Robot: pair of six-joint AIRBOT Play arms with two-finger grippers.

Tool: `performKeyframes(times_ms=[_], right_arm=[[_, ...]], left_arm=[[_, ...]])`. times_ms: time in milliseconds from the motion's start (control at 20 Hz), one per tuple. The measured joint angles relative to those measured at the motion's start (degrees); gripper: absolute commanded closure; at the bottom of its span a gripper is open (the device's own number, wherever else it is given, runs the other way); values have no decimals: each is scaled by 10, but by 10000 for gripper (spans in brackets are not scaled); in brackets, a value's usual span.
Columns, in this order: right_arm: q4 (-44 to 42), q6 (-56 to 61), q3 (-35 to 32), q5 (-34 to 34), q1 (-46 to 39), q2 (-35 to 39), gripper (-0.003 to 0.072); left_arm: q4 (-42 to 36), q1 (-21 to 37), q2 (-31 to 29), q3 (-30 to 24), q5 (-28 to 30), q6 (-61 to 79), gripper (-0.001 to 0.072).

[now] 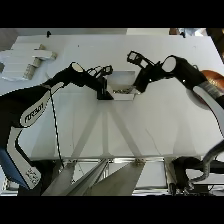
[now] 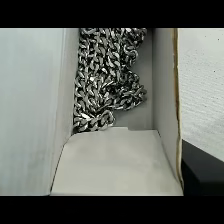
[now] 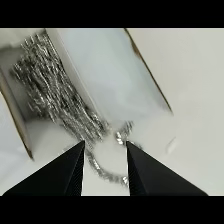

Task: Fold the box and place the chain.

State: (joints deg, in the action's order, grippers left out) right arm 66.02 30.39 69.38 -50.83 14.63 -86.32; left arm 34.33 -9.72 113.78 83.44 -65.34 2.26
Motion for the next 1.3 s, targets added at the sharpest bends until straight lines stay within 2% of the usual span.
performKeyframes(times_ms=[150,400,550,900,1050,1100,1200,1300], right_arm=[[0,-50,0,-49,-38,1,390],[-17,-184,0,-75,-65,-25,365],[-47,-242,0,-77,-70,-59,329],[-163,-355,0,-58,-69,-99,330],[-188,-380,0,-43,-62,-104,331],[-191,-384,0,-40,-59,-106,343],[-196,-391,0,-38,-55,-110,486],[-195,-392,0,-38,-52,-113,539]], left_arm=[[0,0,0,0,0,0,177],[0,0,0,0,0,0,177],[0,0,0,0,0,0,177],[0,0,0,0,0,0,177],[0,0,0,0,0,0,177],[0,0,0,0,0,0,177],[0,0,0,0,-1,0,177],[0,0,0,0,-1,0,177]])
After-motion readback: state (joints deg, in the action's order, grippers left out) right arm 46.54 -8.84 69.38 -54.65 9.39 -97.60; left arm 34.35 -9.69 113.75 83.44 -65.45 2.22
